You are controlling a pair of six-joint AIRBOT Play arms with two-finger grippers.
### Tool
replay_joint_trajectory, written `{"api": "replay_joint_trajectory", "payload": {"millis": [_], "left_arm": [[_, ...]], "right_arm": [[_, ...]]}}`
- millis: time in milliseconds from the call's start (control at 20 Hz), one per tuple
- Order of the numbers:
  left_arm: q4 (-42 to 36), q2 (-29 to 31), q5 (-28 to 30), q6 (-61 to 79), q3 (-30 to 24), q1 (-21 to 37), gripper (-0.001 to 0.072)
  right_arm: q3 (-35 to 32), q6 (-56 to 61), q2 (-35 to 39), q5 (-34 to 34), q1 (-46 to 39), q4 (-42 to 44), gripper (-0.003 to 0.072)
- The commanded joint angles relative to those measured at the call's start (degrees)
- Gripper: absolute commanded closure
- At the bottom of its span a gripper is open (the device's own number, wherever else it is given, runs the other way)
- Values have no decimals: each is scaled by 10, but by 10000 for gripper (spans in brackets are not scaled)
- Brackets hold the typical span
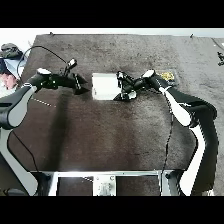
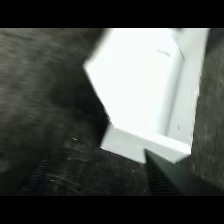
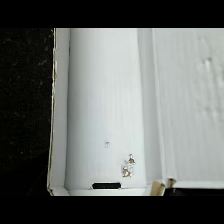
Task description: Fold the box and place the chain.
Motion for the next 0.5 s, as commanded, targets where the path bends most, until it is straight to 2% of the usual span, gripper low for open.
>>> {"api": "replay_joint_trajectory", "payload": {"millis": [0,200,450], "left_arm": [[14,-39,-57,78,25,0,-11],[11,-40,-87,105,25,-2,-11],[-23,-41,-88,143,25,-2,-11]], "right_arm": [[0,0,0,0,0,0,214],[0,0,0,0,0,0,214],[0,0,0,0,0,0,214]]}}
